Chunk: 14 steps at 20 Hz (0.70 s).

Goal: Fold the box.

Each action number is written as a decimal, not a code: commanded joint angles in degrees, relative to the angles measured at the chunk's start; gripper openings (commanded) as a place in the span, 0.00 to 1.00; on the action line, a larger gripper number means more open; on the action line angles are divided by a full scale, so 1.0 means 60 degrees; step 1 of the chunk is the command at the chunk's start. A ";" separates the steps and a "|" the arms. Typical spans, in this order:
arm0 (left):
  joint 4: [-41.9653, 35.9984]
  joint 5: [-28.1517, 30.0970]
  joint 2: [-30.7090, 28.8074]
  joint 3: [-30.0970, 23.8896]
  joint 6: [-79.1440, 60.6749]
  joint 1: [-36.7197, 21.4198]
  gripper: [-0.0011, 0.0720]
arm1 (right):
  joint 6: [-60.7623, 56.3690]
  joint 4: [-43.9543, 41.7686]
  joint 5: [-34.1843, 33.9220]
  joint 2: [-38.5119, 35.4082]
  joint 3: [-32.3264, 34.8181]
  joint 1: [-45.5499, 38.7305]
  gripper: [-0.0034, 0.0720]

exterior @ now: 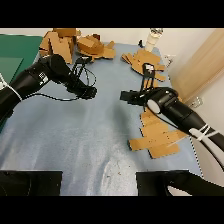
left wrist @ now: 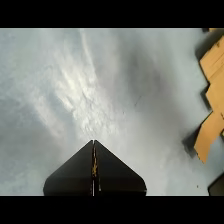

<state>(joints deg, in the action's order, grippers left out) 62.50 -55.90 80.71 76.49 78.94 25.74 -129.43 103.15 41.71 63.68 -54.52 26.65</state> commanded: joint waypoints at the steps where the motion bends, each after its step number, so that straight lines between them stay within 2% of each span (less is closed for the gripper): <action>1: 0.0022 0.0896 0.0007 -0.0004 0.0000 -0.0004 0.03 | 0.1818 -0.1344 0.1916 0.0120 -0.0576 -0.1945 0.05; 4: 0.0120 0.0925 0.0084 -0.0007 0.0000 -0.0127 0.03 | 0.3716 -0.2659 0.3708 0.0117 -0.1126 -0.4991 0.07; 5: 0.0066 0.0732 0.0149 -0.0004 0.0022 -0.0182 0.03 | 0.4171 -0.2747 0.4368 0.0117 -0.1217 -0.5931 0.27; 6: 0.0000 0.0495 0.0226 -0.0004 0.0025 -0.0255 0.03 | 0.4554 -0.2739 0.5118 0.0117 -0.1231 -0.6892 0.54; 7: -0.0036 0.0240 0.0313 -0.0007 0.0018 -0.0313 0.03 | 0.4976 -0.2728 0.5767 0.0117 -0.1206 -0.7748 0.68; 8: -0.0026 0.0062 0.0412 -0.0015 -0.0018 -0.0317 0.03 | 0.5384 -0.2725 0.6324 0.0120 -0.1195 -0.8601 0.69; 10: -0.0124 -0.0044 0.0616 -0.0025 -0.0291 -0.0295 0.03 | 0.6455 -0.2739 0.6666 0.0127 -0.1191 -0.9923 0.69; 14: -0.1013 -0.0437 0.1118 -0.0036 -0.1089 -0.0299 0.03 | 0.9078 -0.2750 0.6131 0.0149 -0.1035 -1.1242 0.69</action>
<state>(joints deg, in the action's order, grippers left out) 59.96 -56.36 85.62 76.29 75.90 23.97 -87.46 87.24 77.60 64.47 -61.19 -33.93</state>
